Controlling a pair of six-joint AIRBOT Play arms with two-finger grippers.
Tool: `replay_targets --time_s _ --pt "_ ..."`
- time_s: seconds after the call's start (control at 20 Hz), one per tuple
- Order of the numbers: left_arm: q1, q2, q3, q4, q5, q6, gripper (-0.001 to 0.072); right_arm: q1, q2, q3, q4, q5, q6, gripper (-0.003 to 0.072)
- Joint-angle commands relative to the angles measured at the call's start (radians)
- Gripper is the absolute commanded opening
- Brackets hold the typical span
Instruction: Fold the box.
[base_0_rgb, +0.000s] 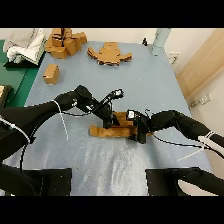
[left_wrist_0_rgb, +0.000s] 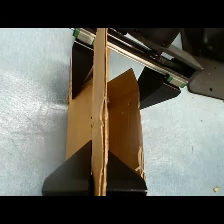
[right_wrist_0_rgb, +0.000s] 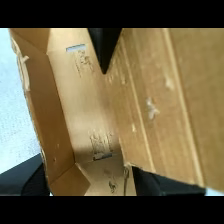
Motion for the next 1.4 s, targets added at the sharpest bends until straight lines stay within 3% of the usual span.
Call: replay_targets --time_s 0.0,1.0,1.1,1.35 --pt "0.001 0.000 0.000 0.000 0.003 0.000 0.0009 0.000 -0.003 0.001 0.012 -0.032 -0.004 0.0720" --pt "0.001 0.000 0.000 0.000 0.003 0.000 0.0008 0.000 -0.013 0.001 -0.027 0.004 -0.005 0.0720" --pt "0.001 0.000 0.000 0.000 0.003 0.000 0.0008 0.000 -0.013 0.001 -0.030 0.003 -0.005 0.0520" --pt "0.001 0.000 0.000 0.000 0.003 0.000 0.0008 0.000 -0.013 0.001 -0.030 0.005 -0.005 0.0524"
